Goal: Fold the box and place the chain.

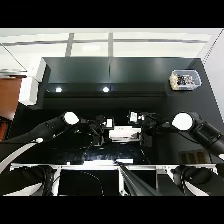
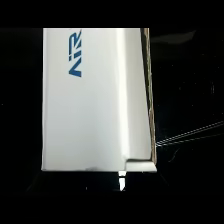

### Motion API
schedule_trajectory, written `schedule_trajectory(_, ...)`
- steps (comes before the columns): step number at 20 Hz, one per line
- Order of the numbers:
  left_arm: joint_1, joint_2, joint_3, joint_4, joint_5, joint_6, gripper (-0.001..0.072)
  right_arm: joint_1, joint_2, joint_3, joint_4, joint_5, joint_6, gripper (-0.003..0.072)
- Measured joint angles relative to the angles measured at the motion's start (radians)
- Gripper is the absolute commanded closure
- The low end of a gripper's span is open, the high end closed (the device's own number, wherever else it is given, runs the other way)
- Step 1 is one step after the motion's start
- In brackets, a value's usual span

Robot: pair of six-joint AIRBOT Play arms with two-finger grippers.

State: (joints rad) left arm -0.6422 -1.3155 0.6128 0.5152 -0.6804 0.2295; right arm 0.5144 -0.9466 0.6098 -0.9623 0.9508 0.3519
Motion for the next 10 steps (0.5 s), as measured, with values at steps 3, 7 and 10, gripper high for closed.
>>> schedule_trajectory(3, 0.000, 0.000, 0.000, 0.000, 0.000, 0.000, 0.0227, 0.001, 0.004, 0.001, 0.007, 0.008, 0.015, 0.0393)
schedule_trajectory(7, 0.000, 0.000, 0.000, 0.000, 0.000, 0.000, 0.0227, 0.001, 0.006, 0.001, 0.009, 0.018, 0.029, 0.0394)
schedule_trajectory(10, 0.000, 0.000, 0.000, 0.000, 0.000, 0.001, 0.0227, 0.001, 0.006, -0.001, 0.010, 0.020, 0.034, 0.0395)
